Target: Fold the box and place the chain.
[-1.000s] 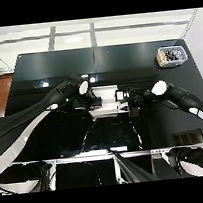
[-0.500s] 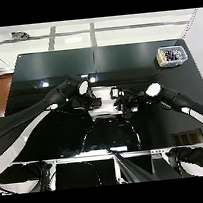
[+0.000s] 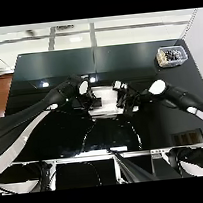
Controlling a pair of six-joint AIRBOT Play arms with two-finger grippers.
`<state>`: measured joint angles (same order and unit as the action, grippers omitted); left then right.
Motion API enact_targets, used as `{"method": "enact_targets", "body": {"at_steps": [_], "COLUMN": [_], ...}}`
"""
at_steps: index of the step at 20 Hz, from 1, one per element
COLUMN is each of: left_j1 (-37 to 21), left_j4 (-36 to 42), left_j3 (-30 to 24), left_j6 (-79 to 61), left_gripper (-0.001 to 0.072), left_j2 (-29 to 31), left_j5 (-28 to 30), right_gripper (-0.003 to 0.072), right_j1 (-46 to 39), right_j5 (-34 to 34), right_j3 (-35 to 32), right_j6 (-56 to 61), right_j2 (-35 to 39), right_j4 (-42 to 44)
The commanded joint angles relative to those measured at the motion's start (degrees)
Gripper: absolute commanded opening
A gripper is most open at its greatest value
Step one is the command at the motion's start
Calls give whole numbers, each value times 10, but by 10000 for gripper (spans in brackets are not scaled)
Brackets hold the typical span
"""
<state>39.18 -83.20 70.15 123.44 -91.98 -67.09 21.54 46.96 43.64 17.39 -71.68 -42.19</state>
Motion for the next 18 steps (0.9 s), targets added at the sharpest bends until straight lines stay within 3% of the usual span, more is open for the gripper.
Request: {"method": "enact_targets", "body": {"at_steps": [1, 3, 5, 8, 11, 14, 16, 17, 18], "left_j1": [0, 0, 0, 0, 0, 0, 0, 0, 0], "left_j4": [2, 3, 3, 3, 3, 3, 3, 3, 3], "left_j3": [0, 0, 0, 0, 0, 0, 0, 0, 0], "left_j6": [0, 0, 0, 0, 0, 0, 0, 0, 0], "left_gripper": [30, 30, 30, 30, 30, 30, 30, 30, 30], "left_j2": [0, 0, 0, 0, 0, 0, 0, 0, 0], "left_j5": [-11, -12, -10, -9, -9, -9, -9, -9, -9], "right_gripper": [19, 19, 19, 19, 19, 19, 21, 55, 326], "right_j1": [-70, -167, -254, -327, -273, -184, -139, -128, -125], "right_j5": [121, 141, 118, 109, 128, 77, 88, 99, 121], "right_j3": [38, 28, -12, -90, -109, -106, -82, -64, -40], "right_j6": [303, 417, 489, 523, 470, 420, 397, 395, 396], "right_j2": [64, 81, 73, 29, -46, -105, -121, -120, -120], "right_j4": [-149, -151, -125, 9, 120, 226, 235, 214, 185]}}
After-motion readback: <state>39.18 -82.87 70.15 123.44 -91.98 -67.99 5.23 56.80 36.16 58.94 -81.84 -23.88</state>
